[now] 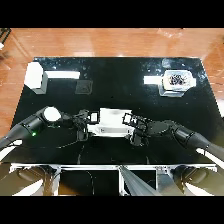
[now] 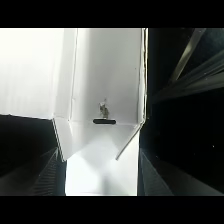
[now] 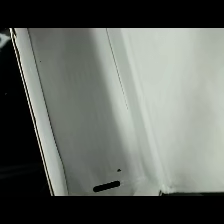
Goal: Fold the box and place the chain.
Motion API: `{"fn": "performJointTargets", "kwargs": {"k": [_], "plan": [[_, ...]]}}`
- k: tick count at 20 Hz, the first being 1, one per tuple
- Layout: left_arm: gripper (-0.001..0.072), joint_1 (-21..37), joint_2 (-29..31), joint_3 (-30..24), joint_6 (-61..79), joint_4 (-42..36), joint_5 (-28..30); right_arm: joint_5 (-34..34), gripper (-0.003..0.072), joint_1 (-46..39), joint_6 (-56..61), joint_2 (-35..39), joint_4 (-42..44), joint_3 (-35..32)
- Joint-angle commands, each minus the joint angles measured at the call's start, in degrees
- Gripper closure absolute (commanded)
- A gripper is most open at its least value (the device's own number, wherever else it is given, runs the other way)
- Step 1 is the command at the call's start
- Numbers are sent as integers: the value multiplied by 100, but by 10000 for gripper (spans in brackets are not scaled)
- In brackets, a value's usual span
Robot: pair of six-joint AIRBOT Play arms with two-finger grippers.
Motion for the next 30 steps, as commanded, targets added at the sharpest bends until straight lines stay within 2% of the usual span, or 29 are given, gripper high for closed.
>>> {"fn": "performJointTargets", "kwargs": {"k": [1, 11, 13, 15, 16, 27, 28, 30], "plan": [[107, -7, -17, -2, 120, -76, 48, 2, 468, 2, 2, -2, 2, 2], [108, -249, -205, -2, 251, 55, 348, 4, 468, 2, 2, -2, 2, 2], [177, -249, -225, -2, 251, 50, 339, 4, 468, 2, 2, -2, 2, 2], [203, -249, -225, -2, 247, 50, 337, 4, 468, 2, 2, -2, 0, 2], [273, -249, -225, -2, 247, 50, 313, 4, 468, 2, 2, -2, 0, 2], [281, -249, -232, -2, 221, -166, 205, 7, 468, 2, 2, -2, 0, 2], [291, -249, -232, -2, 221, -175, 208, 7, 468, 2, 2, -2, -4, 2], [384, -249, -236, -2, 223, -238, 208, 7, 468, 2, 0, -2, -17, 2]]}}
